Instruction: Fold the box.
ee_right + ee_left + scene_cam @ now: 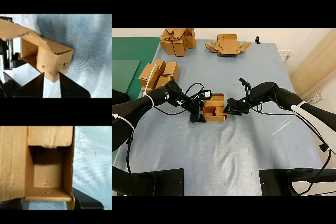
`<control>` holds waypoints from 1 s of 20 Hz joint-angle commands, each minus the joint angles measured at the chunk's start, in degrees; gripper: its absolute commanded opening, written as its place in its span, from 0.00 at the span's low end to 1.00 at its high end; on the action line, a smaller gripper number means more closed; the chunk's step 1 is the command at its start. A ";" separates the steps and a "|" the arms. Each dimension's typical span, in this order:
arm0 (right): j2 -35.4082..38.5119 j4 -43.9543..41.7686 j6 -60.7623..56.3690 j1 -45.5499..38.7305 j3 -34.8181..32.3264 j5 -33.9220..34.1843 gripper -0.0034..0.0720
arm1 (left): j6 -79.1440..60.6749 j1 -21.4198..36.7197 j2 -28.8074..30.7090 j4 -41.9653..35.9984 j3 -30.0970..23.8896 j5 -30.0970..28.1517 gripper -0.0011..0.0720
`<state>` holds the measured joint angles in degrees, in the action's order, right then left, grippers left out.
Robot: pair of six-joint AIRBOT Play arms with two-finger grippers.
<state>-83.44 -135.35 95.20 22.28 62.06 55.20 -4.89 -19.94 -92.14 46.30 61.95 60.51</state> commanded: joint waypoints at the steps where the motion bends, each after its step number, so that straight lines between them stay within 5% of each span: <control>1: -0.85 6.80 -9.57 2.36 3.21 -0.76 0.51 | -0.02 0.04 0.02 0.00 0.07 0.07 0.04; 12: -9.94 25.55 -30.77 11.91 15.37 3.48 0.52 | -0.02 0.04 0.02 -0.02 0.07 0.11 0.04; 20: -17.97 40.19 -41.24 16.72 26.93 17.42 0.52 | -0.02 0.04 0.02 -0.04 0.07 0.04 0.04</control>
<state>-98.52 -100.95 57.76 37.43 85.17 67.16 -4.89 -19.94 -92.12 46.30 61.98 60.66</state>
